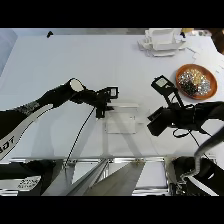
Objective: Fold the box and place the chain.
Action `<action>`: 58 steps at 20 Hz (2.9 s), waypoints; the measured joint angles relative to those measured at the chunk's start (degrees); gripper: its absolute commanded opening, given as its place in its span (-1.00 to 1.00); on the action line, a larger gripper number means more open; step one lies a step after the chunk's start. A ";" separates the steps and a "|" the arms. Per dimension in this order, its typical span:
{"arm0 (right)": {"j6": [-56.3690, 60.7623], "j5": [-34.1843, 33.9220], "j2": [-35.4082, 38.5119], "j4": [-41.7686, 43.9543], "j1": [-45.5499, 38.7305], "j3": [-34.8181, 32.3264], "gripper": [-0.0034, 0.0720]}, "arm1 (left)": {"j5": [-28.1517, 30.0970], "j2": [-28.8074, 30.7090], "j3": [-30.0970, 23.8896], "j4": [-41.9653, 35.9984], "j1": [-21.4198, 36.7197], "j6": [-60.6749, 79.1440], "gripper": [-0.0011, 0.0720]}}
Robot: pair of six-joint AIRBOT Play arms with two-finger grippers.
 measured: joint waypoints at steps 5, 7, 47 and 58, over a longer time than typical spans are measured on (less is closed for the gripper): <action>-12.76 2.71 0.04 9.75 0.00 -2.19 -0.87 | 0.00 0.00 0.00 0.02 0.00 0.00 -0.94; -16.39 3.02 0.11 11.34 0.00 -3.67 -0.87 | 0.00 0.00 0.00 0.02 0.00 0.00 -0.94; -60.11 -39.95 -11.72 10.23 5.62 -24.61 0.92 | -0.22 0.00 0.00 0.02 -0.02 0.00 -0.94; -61.44 -38.86 -12.74 10.27 1.31 -20.96 0.92 | -0.17 0.00 0.00 -0.02 0.00 0.00 -0.94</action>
